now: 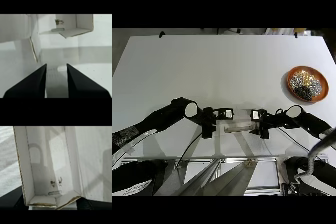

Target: Fold the box and place the chain.

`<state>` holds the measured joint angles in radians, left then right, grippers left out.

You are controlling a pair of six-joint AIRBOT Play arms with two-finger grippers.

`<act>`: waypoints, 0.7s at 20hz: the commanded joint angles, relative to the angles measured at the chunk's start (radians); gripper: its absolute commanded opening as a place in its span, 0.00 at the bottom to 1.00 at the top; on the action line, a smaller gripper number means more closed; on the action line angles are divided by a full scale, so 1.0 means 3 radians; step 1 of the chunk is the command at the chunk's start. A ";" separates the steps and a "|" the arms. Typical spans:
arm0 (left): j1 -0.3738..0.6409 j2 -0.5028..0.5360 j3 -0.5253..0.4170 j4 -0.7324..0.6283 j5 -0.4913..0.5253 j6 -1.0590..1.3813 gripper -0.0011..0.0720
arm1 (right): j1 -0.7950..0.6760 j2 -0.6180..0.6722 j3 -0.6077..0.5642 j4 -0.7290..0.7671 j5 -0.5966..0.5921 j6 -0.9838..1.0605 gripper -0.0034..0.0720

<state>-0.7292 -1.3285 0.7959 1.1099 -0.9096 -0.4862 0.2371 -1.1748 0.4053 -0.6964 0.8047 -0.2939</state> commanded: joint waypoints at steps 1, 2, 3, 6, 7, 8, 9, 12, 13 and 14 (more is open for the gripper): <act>0.0008 -0.0003 -0.0010 -0.0259 0.0168 0.0411 0.42 | -0.0001 0.0003 0.0003 0.0000 0.0000 0.0001 0.60; 0.0008 -0.0003 -0.0010 -0.0315 0.0168 0.0515 0.42 | -0.0001 0.0003 0.0001 0.0000 0.0000 0.0001 0.60; 0.0004 -0.0004 -0.0010 -0.0348 0.0167 0.0567 0.42 | -0.0001 0.0003 0.0003 0.0000 0.0000 0.0001 0.60; -0.0014 -0.0008 -0.0011 -0.0357 0.0164 0.0571 0.42 | -0.0001 0.0003 0.0003 0.0000 0.0000 0.0001 0.60; -0.0028 -0.0008 -0.0013 -0.0357 0.0160 0.0571 0.41 | -0.0001 0.0003 0.0003 0.0000 0.0000 0.0001 0.60; -0.0045 -0.0008 -0.0013 -0.0379 0.0151 0.0571 0.41 | -0.0001 0.0003 0.0003 0.0000 0.0000 0.0001 0.60; -0.0058 -0.0008 -0.0013 -0.0388 0.0145 0.0570 0.38 | -0.0001 0.0003 0.0003 0.0000 -0.0001 0.0001 0.60; -0.0069 -0.0008 -0.0013 -0.0381 0.0125 0.0559 0.38 | -0.0001 0.0003 0.0003 0.0000 -0.0001 0.0001 0.60; -0.0066 -0.0008 -0.0013 -0.0370 0.0106 0.0558 0.38 | -0.0001 0.0003 0.0003 0.0001 0.0000 0.0001 0.60; -0.0053 -0.0008 -0.0013 -0.0340 0.0081 0.0549 0.38 | -0.0001 0.0003 0.0003 0.0000 -0.0001 0.0001 0.60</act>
